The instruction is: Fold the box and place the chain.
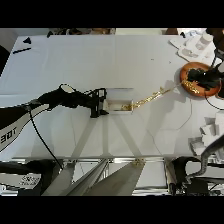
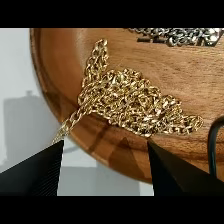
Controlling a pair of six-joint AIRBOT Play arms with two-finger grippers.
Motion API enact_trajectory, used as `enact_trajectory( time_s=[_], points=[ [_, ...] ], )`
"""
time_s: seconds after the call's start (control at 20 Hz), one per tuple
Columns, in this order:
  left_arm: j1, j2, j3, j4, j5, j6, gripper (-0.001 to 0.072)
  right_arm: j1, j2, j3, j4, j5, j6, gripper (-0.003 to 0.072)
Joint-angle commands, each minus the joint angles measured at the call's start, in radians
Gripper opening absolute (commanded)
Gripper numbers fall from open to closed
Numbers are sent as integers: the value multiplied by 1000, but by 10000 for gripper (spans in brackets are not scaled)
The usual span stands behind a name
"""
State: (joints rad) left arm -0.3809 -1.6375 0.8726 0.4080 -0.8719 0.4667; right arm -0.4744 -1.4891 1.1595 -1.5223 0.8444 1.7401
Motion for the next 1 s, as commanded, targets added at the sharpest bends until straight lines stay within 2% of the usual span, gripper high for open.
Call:
enact_trajectory(
  time_s=[0.0,0.2,0.3,0.35,0.4,0.45,0.7,0.95],
  points=[
    [0,0,0,0,0,0,318,-20,-93,0,-14,-95,144,599],
    [0,0,0,0,0,0,318,-3,-159,1,-22,-115,164,584],
    [0,0,0,0,0,0,318,7,-175,1,-22,-82,165,474],
    [0,0,0,0,0,0,318,13,-179,1,-24,-71,163,342],
    [0,0,0,0,0,0,318,18,-178,1,-27,-71,163,124],
    [0,0,0,0,0,0,318,22,-174,1,-27,-80,163,17],
    [0,1,0,0,0,0,318,46,-92,1,-56,-128,54,16],
    [0,1,0,0,0,0,318,54,45,1,-105,-83,-48,15]
  ],
)
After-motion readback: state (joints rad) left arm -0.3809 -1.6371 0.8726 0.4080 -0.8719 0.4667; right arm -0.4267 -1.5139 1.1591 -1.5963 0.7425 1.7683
